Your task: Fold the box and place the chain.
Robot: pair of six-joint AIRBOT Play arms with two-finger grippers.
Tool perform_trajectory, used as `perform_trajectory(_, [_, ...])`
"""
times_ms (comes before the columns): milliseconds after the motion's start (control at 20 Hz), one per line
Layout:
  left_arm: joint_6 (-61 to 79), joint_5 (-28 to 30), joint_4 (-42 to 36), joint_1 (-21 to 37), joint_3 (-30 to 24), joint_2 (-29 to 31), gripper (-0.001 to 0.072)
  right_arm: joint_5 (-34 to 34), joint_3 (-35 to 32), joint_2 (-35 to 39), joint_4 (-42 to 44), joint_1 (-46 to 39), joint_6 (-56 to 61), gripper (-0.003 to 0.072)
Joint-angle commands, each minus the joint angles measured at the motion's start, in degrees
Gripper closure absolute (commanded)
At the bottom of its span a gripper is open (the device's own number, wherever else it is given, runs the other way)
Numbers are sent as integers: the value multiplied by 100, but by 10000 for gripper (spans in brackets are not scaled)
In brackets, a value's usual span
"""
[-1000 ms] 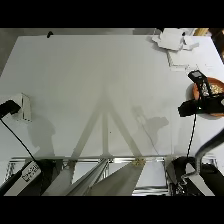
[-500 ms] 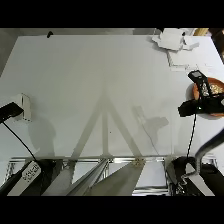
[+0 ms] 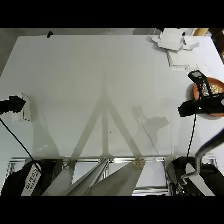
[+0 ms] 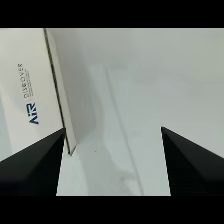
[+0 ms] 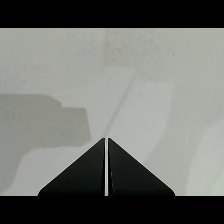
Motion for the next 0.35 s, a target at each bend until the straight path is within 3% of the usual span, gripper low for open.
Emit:
perform_trajectory(0, [-7,-35,-2,-199,-9,160,77,0,7,4,2,-4,0,667])
perform_trajectory(300, [-7,-17,-4,-199,-11,83,76,0,7,4,2,-4,0,667])
